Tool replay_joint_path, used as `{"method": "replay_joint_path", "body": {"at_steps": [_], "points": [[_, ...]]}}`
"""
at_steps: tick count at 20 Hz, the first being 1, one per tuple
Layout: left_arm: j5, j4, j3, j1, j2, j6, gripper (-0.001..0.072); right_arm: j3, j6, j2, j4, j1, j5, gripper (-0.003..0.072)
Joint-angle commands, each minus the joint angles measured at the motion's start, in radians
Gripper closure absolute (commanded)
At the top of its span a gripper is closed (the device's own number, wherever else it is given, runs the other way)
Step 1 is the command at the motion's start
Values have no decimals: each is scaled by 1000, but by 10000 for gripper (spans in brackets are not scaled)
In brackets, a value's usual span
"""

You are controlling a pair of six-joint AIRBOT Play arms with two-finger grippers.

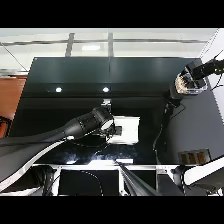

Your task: Fold the box and place the chain.

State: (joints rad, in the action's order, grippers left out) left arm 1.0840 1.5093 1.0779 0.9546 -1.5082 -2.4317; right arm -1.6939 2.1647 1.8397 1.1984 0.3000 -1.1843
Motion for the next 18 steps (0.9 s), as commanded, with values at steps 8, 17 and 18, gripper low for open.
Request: {"method": "replay_joint_path", "body": {"at_steps": [8, 17, 18], "points": [[-1, 0, 1, -1, 0, 0, 681, -1, 5, -1, -8, 16, 2, 131], [-1, 0, 1, -1, 0, 0, 681, -1, 10, 27, 51, -12, 15, 131], [-1, 0, 1, -1, 0, 0, 681, -1, 14, 35, 51, -17, 22, 131]]}}
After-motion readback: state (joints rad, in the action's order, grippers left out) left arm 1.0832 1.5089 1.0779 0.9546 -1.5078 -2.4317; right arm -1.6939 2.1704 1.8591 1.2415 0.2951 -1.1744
